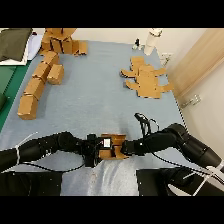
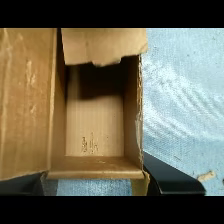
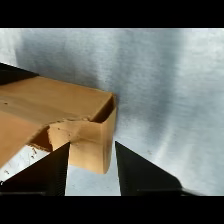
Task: Fold the box.
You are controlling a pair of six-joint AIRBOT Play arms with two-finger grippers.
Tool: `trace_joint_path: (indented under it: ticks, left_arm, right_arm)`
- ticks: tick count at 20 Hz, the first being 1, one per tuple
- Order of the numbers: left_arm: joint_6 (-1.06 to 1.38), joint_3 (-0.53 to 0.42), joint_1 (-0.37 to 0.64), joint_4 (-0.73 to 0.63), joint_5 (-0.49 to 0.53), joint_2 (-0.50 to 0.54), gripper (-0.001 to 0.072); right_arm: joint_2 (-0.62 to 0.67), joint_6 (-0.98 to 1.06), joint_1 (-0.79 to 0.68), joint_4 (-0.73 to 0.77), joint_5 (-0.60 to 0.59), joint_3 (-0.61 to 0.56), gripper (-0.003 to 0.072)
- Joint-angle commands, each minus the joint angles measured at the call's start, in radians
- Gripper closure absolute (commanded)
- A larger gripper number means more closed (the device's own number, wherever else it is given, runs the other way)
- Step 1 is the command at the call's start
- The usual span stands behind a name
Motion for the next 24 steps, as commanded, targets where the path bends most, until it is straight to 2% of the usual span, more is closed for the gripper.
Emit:
trace_joint_path:
  ticks: [1,5,7,9,15,21,22,24]
  left_arm:
    - [0.0,0.0,0.0,0.0,0.0,0.0,0.0185]
    - [0.0,0.0,0.0,0.0,0.002,0.0,0.0186]
    - [0.0,0.0,0.0,0.0,0.003,0.0,0.0186]
    - [0.0,0.0,0.0,0.0,0.001,0.0,0.0186]
    - [0.0,0.0,0.0,0.0,0.001,0.0,0.0186]
    - [0.0,0.0,0.0,0.0,0.001,0.0,0.0186]
    - [0.0,0.0,0.0,0.0,0.001,0.0,0.0186]
    - [0.0,0.0,0.0,0.0,0.001,0.0,0.0186]
  right_arm:
    - [-0.08,0.048,0.065,-0.08,0.021,0.044,0.0243]
    - [-0.19,0.168,0.151,-0.166,-0.026,0.124,0.0246]
    - [-0.237,0.248,0.193,-0.228,-0.084,0.16,0.0282]
    - [-0.269,0.294,0.231,-0.27,-0.113,0.196,0.0282]
    - [-0.358,0.424,0.272,-0.299,-0.158,0.286,0.0282]
    - [-0.446,0.475,0.272,-0.26,-0.158,0.292,0.0284]
    - [-0.455,0.479,0.272,-0.26,-0.158,0.293,0.0379]
    - [-0.461,0.482,0.272,-0.263,-0.158,0.293,0.0517]
